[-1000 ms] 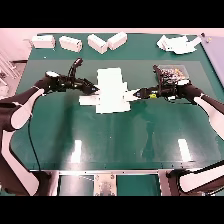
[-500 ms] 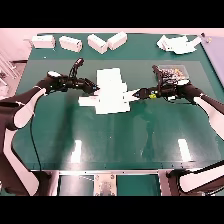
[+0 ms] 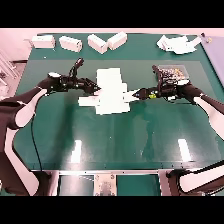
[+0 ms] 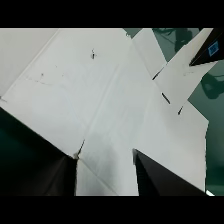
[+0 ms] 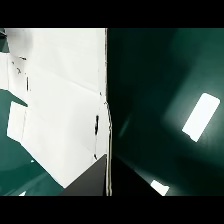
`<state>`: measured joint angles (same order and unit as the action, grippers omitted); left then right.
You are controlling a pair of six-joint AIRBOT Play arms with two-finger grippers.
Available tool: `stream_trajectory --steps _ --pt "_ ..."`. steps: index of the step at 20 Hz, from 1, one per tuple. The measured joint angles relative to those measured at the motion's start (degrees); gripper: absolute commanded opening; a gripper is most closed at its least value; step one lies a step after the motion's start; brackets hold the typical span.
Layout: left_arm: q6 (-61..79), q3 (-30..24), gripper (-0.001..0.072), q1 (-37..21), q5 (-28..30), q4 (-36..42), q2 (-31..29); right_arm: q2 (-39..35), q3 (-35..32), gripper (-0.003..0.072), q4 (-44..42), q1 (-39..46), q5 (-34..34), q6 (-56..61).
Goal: Fold the box and place the chain.
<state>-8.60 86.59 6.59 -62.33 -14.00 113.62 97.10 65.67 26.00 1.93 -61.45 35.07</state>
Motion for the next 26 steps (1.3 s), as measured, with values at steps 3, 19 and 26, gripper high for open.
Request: stream_trajectory --steps 3,19,26 --pt "0.7 0.0 0.036 0.0 -0.4 0.6 0.1 0.0 0.0 0.0007 0.0 0.0 -0.1 0.0" --pt "19.1 -0.1 0.005 0.0 -5.8 -0.8 1.5 0.0 0.0 0.0008 0.2 0.0 -1.3 0.4" --pt "24.9 -0.1 0.0279 0.2 -9.4 0.4 1.8 0.0 -1.2 0.0007 -0.2 -0.2 -1.2 0.8"
